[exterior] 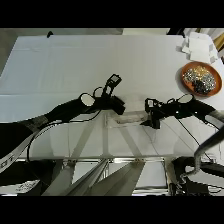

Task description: Fold the box and place the chain.

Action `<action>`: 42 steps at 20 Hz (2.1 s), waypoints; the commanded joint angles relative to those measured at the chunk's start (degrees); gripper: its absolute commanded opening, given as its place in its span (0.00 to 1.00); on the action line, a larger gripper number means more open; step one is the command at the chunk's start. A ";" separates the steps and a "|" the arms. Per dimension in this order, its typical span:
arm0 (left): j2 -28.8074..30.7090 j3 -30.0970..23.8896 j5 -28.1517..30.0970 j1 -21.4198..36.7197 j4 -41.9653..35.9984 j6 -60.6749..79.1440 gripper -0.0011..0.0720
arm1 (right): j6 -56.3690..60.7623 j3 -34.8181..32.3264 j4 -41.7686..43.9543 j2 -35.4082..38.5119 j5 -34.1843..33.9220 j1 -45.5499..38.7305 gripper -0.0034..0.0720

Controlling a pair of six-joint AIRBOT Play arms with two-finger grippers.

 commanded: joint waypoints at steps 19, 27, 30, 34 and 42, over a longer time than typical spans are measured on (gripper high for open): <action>8.52 -4.11 -26.36 1.14 40.02 8.09 0.02 | 0.00 0.02 0.02 0.04 -0.09 0.02 0.65; 8.44 -6.23 -14.67 2.34 30.47 22.97 0.47 | 0.00 0.02 0.02 0.04 -0.09 0.02 0.65; 8.33 -6.23 -10.49 2.34 29.20 24.35 0.62 | 0.00 0.02 0.02 0.04 -0.09 0.02 0.65; 7.02 -6.23 -11.21 2.25 26.80 24.28 0.61 | 0.00 0.00 0.02 0.04 -0.09 0.02 0.65; 5.84 -6.23 -12.48 0.87 20.72 30.03 0.25 | 0.00 0.02 0.02 0.04 -0.09 0.02 0.65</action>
